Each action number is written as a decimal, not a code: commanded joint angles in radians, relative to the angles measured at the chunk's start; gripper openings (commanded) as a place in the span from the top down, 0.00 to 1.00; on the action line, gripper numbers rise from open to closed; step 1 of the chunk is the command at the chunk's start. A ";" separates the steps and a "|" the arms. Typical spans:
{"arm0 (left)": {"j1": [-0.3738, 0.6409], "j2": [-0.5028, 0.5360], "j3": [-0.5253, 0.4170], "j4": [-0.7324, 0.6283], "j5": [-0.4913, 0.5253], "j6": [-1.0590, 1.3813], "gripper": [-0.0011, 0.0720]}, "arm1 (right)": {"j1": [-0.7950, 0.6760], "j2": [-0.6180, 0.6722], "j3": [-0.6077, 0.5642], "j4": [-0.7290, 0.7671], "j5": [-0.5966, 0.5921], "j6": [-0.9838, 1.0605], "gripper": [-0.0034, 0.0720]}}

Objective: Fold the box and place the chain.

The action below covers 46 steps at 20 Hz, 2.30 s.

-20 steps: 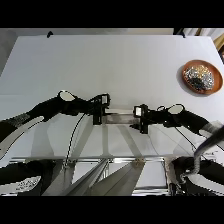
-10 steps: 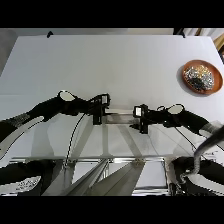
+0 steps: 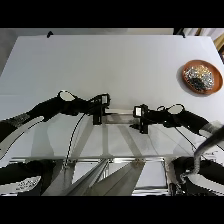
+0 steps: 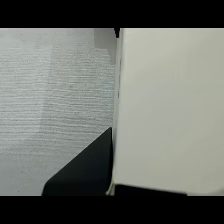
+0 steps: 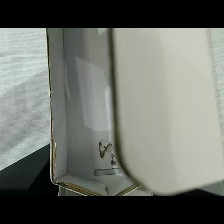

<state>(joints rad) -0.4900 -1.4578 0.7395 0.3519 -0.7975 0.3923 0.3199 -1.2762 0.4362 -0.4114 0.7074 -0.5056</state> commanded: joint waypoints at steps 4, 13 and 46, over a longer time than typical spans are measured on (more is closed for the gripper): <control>0.000 0.000 0.000 0.000 0.000 0.001 0.97 | 0.000 0.001 0.000 0.000 0.000 0.000 0.43; 0.000 0.000 0.000 0.000 0.000 0.008 0.97 | 0.000 0.001 0.000 0.000 0.000 0.000 0.43; -0.045 0.525 0.000 0.442 -0.130 -0.509 0.98 | 0.000 0.001 0.000 0.000 0.000 0.000 0.43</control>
<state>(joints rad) -0.5068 -1.0195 0.7391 0.7528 -0.8501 -0.0368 0.3199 -1.2762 0.4362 -0.4118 0.7074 -0.5064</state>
